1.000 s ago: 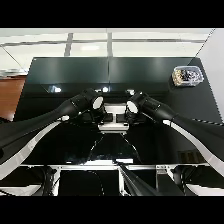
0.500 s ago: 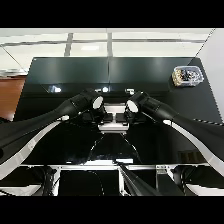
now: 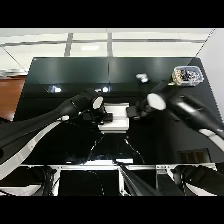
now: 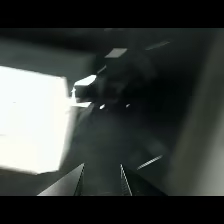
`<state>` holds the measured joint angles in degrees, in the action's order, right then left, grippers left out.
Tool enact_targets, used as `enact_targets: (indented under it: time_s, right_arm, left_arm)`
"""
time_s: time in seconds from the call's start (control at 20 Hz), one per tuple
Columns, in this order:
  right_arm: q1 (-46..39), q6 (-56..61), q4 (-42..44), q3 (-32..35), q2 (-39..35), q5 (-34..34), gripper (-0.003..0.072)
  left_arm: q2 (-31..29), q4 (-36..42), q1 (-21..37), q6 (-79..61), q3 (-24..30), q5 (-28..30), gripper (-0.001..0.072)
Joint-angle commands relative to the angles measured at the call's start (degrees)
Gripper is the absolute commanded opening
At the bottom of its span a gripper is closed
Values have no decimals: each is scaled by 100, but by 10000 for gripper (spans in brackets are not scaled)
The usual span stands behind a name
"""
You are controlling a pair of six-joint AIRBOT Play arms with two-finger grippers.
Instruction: Fold the box and place the chain.
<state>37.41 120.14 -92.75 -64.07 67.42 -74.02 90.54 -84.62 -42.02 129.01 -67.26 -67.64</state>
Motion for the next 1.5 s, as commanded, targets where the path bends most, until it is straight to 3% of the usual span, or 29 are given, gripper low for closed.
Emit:
enact_targets:
  time_s: [0.0, 0.1, 0.15, 0.2, 0.3, 0.4, 0.55, 0.65, 0.8, 0.9, 1.45]
  right_arm:
    - [-632, -131, -2638, 120, -619, -343, 269]
    - [-1453, -76, -3397, 474, -584, 656, 270]
    - [-2006, 160, -3279, 682, -522, 1443, 354]
    - [-2542, 284, -2922, 796, -387, 2094, 715]
    - [-3528, 216, -1646, 597, 157, 2966, 711]
    - [-4181, 208, -660, -160, 935, 3091, 710]
    - [-4618, 149, 452, -2011, 2371, 2288, 710]
    - [-4697, 221, 730, -3198, 3244, 1556, 706]
    - [-4841, 1126, 942, -4212, 4072, 850, 703]
    - [-4996, 1429, 1373, -4336, 4273, 872, 601]
    - [-5090, 1550, 1851, -4334, 4627, 1158, 596]
  left_arm:
    - [-4, 2, 2, 0, 0, 4, 30]
    - [-4, 2, 2, 0, 0, 7, 30]
    - [-4, 2, 2, 0, 0, 7, 30]
    - [-4, 0, 2, 0, 0, 9, 30]
    - [-4, 0, 2, -2, 0, 7, 30]
    - [-4, 0, 2, -2, 0, 2, 30]
    - [-4, -24, 2, -2, 0, 2, 30]
    - [-4, -22, 2, -2, 0, 2, 30]
    - [-4, -22, 2, -2, 0, -4, 30]
    - [-4, -22, 2, -2, 0, -4, 30]
    - [-4, -20, 2, -2, 0, -15, 30]
